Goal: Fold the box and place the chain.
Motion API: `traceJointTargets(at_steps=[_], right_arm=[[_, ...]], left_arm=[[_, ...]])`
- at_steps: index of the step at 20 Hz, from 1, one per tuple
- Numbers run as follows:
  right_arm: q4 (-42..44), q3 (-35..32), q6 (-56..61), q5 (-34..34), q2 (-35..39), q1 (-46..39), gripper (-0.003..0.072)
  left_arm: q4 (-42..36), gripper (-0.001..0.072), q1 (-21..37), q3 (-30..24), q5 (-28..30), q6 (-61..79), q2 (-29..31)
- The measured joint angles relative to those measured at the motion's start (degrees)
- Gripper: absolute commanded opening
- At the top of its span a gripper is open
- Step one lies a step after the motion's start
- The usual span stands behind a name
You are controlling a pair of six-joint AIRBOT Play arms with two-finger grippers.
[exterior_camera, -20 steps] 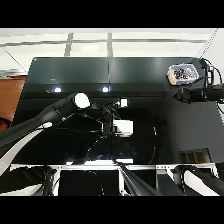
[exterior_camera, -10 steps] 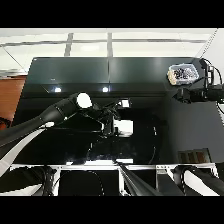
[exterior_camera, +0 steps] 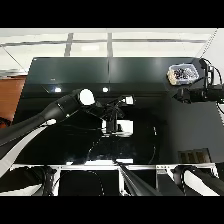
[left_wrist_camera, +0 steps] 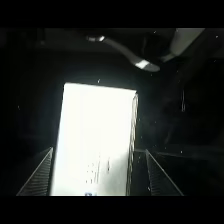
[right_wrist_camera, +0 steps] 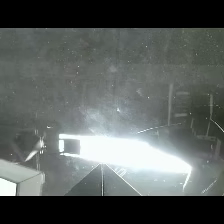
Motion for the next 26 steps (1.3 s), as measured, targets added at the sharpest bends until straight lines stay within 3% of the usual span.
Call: traceJointTargets(at_steps=[9, 15, 16, 17, 18, 22, 26], right_arm=[[0.00, 0.00, -1.22, 0.02, 0.00, 0.00, 0.0020], [0.00, 0.00, -1.68, 0.00, 0.00, 0.00, 0.0020], [0.00, 0.00, -1.70, -0.04, 0.00, 0.00, 0.0020], [0.00, 0.00, -1.73, -0.11, 0.00, 0.00, 0.0020], [0.00, 0.00, -1.73, -0.22, 0.00, 0.00, 0.0020], [0.02, 0.00, -1.81, -0.44, 0.00, 0.00, 0.0020], [0.07, -0.02, -1.79, -1.38, 0.00, 0.00, 0.0020]], left_arm=[[5.88, 0.0708, -1.84, 1.84, -2.97, -7.48, -2.58], [14.12, 0.0701, -5.60, 3.23, -4.48, -13.86, -3.37], [16.17, 0.0621, -6.51, 3.32, -4.57, -16.15, -3.50], [18.14, 0.0429, -7.30, 3.39, -4.39, -18.67, -3.58], [20.04, 0.0329, -8.00, 3.58, -3.96, -21.33, -3.63], [25.59, 0.0329, -7.91, 5.53, -6.56, -30.27, -2.95], [27.78, 0.0329, -1.51, 8.31, -10.40, -40.72, 0.33]])
